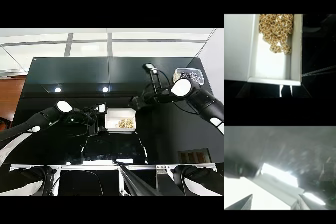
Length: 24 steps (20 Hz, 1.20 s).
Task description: Fold the box and place the chain.
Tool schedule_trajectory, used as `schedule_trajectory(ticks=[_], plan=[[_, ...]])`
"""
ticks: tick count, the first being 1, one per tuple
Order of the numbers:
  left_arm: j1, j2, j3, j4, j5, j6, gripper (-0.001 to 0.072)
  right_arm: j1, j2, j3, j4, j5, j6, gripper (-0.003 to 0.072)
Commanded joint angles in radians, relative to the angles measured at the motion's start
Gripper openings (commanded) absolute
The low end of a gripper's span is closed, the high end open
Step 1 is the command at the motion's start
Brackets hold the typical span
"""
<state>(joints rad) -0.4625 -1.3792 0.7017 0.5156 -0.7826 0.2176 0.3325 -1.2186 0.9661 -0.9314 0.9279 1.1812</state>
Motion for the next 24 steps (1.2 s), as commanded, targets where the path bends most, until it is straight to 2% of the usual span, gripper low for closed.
schedule_trajectory(ticks=[1,5,8,14,17,22,24], plan=[[-0.001,-0.001,0.001,0.001,-0.004,0.0,0.0353,0.003,0.019,0.016,0.029,0.141,-0.391,0.0648],[-0.001,-0.001,0.001,0.001,-0.004,0.0,0.0353,0.073,-0.022,-0.011,0.015,0.081,-0.642,0.0648],[-0.001,-0.001,0.001,0.001,-0.005,-0.001,0.0353,0.112,-0.034,-0.028,0.021,0.091,-0.861,0.0649],[-0.001,-0.001,0.001,0.0,-0.005,-0.001,0.0353,0.11,-0.032,-0.032,0.068,0.185,-0.869,0.0648],[-0.001,-0.001,0.001,0.0,-0.005,-0.001,0.0353,0.111,-0.032,-0.074,0.067,0.124,-0.874,0.0648],[-0.001,-0.001,0.001,0.0,-0.005,-0.001,0.0353,0.11,-0.032,-0.081,0.064,0.068,-0.876,0.0647],[-0.001,-0.001,0.001,0.001,-0.005,-0.001,0.0353,0.11,-0.032,-0.081,0.067,0.074,-0.876,0.0468]])
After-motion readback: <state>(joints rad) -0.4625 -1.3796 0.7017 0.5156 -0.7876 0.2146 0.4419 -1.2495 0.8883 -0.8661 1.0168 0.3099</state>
